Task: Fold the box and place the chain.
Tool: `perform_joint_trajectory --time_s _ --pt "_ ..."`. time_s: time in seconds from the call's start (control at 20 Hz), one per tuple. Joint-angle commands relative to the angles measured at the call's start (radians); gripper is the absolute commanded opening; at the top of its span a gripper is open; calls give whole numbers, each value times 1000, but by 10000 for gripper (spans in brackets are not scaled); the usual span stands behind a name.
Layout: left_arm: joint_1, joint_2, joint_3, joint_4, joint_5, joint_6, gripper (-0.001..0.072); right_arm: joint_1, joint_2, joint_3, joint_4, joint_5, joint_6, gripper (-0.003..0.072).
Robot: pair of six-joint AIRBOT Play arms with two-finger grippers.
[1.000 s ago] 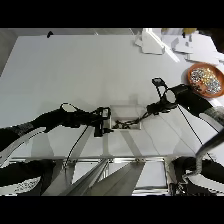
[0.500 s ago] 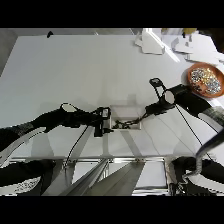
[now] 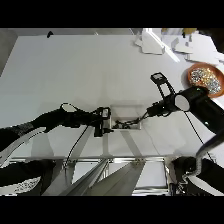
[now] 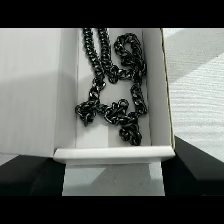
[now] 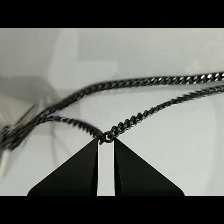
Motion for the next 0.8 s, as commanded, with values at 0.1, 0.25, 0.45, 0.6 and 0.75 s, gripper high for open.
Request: perform_joint_trajectory --time_s 0.1,0.25,0.45,0.6,0.75 --pt "0 1 0 0 0 0 209 190 231 1 173 25 -1 17" --pt "0 1 0 0 0 0 209 297 259 1 238 -96 0 17" --pt "0 1 0 0 0 0 209 394 215 1 295 -294 4 18" --pt "0 1 0 0 0 0 209 415 143 1 296 -327 11 18" --pt "0 1 0 0 0 0 209 414 69 1 291 -325 11 19"
